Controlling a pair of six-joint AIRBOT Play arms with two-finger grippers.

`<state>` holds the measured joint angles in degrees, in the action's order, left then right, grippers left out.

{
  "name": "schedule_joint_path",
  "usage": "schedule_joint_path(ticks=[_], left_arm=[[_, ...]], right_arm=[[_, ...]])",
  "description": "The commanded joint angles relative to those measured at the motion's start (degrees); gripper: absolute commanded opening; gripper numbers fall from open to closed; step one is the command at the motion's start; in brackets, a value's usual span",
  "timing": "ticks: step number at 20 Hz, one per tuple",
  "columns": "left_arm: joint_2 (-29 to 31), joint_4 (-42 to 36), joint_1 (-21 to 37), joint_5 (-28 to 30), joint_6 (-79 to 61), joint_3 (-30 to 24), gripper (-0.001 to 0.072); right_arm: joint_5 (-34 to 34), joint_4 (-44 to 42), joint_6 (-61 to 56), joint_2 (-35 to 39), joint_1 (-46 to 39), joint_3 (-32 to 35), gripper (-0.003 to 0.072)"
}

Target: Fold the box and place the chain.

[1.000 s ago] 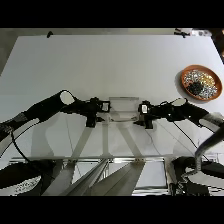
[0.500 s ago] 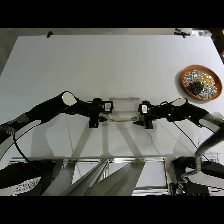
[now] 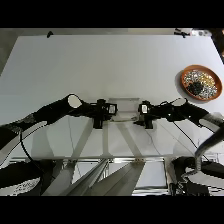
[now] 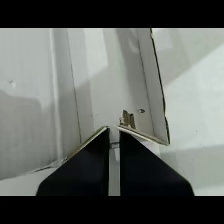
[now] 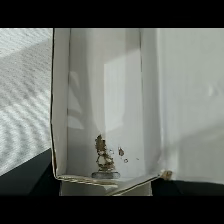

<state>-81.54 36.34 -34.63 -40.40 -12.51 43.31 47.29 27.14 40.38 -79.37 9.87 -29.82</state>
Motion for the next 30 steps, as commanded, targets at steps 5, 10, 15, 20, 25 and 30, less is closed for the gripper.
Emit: schedule_joint_path(ticks=[5,10,15,20,25,30], left_arm=[[-0.17,-2.47,-1.25,1.57,-0.35,0.0,0.0315],[0.57,-2.4,-0.87,0.5,1.44,-0.02,0.0326],[6.29,-1.77,3.96,-1.03,9.09,-1.73,0.0229],[21.11,-2.47,12.24,-1.73,12.39,-13.09,0.0006],[27.89,-3.17,23.08,-6.58,43.76,-17.62,0.0004],[25.09,1.64,23.8,-6.86,58.31,-17.66,0.0004]], right_arm=[[0.02,0.0,0.0,-0.02,0.0,0.02,0.0404],[0.04,0.0,0.0,-0.02,0.0,0.02,0.0404],[0.02,0.0,0.0,-0.02,0.0,0.0,0.0404],[0.04,0.0,0.0,-0.04,0.0,0.02,0.0404],[0.02,0.0,0.0,-0.04,0.0,0.02,0.0404],[0.02,0.02,0.0,-0.04,0.0,0.02,0.0404]])
